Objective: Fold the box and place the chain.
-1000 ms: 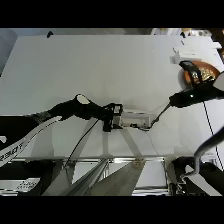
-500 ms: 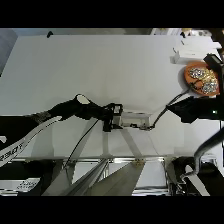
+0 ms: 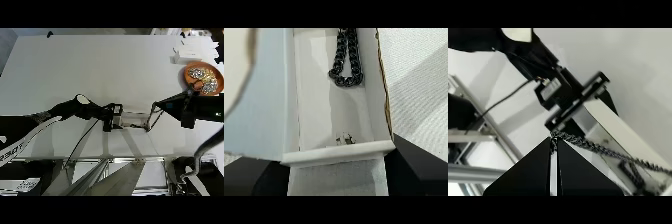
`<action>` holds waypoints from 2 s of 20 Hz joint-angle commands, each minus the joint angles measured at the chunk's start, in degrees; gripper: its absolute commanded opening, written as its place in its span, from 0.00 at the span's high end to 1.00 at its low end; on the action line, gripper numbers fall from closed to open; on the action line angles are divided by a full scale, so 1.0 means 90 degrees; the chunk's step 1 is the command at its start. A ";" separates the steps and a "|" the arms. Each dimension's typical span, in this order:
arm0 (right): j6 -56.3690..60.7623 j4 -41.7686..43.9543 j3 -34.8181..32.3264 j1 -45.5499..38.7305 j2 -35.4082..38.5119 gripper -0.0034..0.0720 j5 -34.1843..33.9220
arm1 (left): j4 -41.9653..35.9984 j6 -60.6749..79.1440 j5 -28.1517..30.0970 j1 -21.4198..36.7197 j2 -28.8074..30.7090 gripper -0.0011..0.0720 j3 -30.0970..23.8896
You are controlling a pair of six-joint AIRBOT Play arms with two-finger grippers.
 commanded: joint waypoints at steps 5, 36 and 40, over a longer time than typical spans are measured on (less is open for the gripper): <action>-0.0260 -0.0816 0.0002 0.1562 -0.0121 0.93 -0.1919 | 0.0000 0.0000 0.0000 0.0005 0.0002 0.73 0.0002; 0.2637 -0.4080 0.0000 0.2288 0.0287 0.93 -0.0177 | 0.0000 0.0000 0.0000 0.0005 0.0002 0.73 0.0002; 0.2385 -0.3342 -0.0146 0.2288 0.0138 0.93 -0.0920 | 0.0000 0.0000 0.0000 0.0005 0.0002 0.73 0.0005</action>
